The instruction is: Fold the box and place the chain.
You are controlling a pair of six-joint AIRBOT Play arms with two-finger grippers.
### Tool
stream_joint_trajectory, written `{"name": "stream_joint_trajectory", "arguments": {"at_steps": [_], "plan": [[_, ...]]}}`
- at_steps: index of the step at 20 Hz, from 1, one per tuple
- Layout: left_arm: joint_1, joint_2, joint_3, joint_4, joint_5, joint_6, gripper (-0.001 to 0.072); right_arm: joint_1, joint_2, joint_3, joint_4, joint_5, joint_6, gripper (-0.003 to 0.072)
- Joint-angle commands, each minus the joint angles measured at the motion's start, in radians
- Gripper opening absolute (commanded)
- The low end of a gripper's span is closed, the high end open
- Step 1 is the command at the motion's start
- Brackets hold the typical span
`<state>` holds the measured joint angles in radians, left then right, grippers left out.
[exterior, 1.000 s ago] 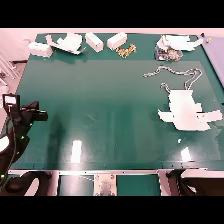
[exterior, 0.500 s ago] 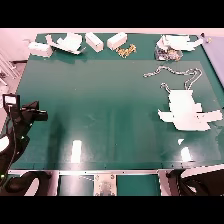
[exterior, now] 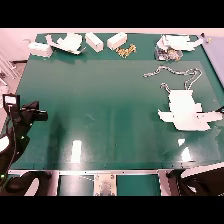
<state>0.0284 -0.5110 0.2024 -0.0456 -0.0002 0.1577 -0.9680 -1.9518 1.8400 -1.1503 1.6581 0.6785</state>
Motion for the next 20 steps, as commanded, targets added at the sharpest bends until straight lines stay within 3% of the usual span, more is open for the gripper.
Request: {"name": "stream_joint_trajectory", "arguments": {"at_steps": [1, 11, 17, 18, 20], "plan": [[0.0, 0.0, 0.001, 0.0, 0.0, 0.0, 0.0022, 0.0, -0.019, -0.001, 0.025, 0.013, -0.03, 0.047], [0.0, 0.0, 0.001, 0.0, 0.0, 0.0, 0.0021, 0.018, -0.142, 0.0, 0.111, 0.085, -0.034, 0.0378], [0.0, 0.0, 0.001, 0.0, 0.0, 0.0, 0.0021, 0.019, -0.18, -0.011, 0.123, 0.16, -0.063, 0.0103], [0.0, 0.0, 0.001, 0.0, 0.0, 0.0, 0.0021, 0.019, -0.18, -0.011, 0.123, 0.183, -0.081, 0.0028], [0.0, 0.0, 0.001, 0.0, 0.0, 0.0, 0.0021, 0.019, -0.173, -0.011, 0.123, 0.185, -0.088, 0.0012]]}}
